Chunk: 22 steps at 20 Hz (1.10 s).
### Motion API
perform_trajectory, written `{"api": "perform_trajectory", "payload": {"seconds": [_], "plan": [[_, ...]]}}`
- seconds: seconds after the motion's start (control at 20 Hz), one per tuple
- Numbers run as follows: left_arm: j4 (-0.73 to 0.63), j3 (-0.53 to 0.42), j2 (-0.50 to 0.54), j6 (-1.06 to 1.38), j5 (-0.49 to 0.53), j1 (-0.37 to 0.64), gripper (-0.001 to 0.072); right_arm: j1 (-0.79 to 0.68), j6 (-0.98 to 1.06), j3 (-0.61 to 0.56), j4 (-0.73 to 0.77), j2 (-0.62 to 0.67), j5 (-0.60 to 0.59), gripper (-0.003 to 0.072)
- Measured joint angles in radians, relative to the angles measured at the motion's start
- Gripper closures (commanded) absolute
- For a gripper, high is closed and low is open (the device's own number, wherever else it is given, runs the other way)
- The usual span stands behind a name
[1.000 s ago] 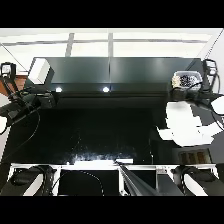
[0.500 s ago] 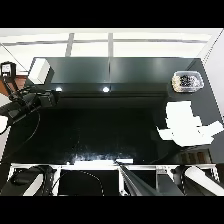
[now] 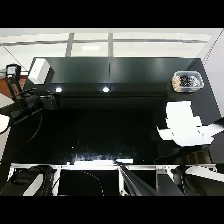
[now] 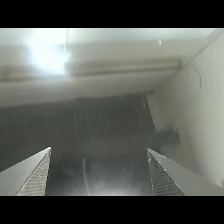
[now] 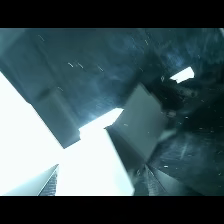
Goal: Fold the box and place the chain.
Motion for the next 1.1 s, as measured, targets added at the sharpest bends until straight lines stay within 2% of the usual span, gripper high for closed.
{"api": "perform_trajectory", "payload": {"seconds": [0.05, 0.3, 0.55, 0.6, 0.65, 0.7, 0.75, 0.85, 0.9, 1.1], "plan": [[-0.001, 0.0, -0.01, 0.002, -0.013, 0.0, 0.0006, -0.002, -0.019, 0.006, 0.0, -0.021, 0.014, 0.015], [-0.06, 0.0, -0.053, 0.002, -0.042, 0.0, 0.0006, -0.006, -0.066, 0.02, 0.044, -0.103, 0.056, 0.0151], [-0.102, 0.0, -0.071, 0.002, -0.051, 0.0, 0.0006, -0.006, -0.076, 0.023, 0.082, -0.133, 0.079, 0.0153], [-0.105, 0.0, -0.072, 0.002, -0.051, 0.0, 0.0006, -0.006, -0.076, 0.023, 0.089, -0.135, 0.084, 0.0272], [-0.108, 0.0, -0.072, 0.002, -0.051, 0.0, 0.0007, -0.006, -0.076, 0.023, 0.092, -0.137, 0.087, 0.0349], [-0.11, 0.0, -0.074, 0.002, -0.052, 0.0, 0.0006, -0.006, -0.072, 0.023, 0.097, -0.137, 0.093, 0.0348], [-0.111, 0.0, -0.074, 0.002, -0.052, 0.0, 0.0006, -0.006, -0.072, 0.023, 0.1, -0.138, 0.099, 0.0444], [-0.113, 0.0, -0.074, 0.002, -0.055, 0.0, 0.0007, -0.006, -0.072, 0.023, 0.105, -0.139, 0.113, 0.0545], [-0.114, 0.0, -0.074, 0.002, -0.058, 0.0, 0.0006, -0.003, -0.074, 0.023, 0.105, -0.139, 0.118, 0.0663], [-0.115, 0.0, -0.074, 0.002, -0.086, 0.0, 0.0006, 0.023, -0.108, 0.019, 0.13, -0.13, 0.132, 0.0655]]}}
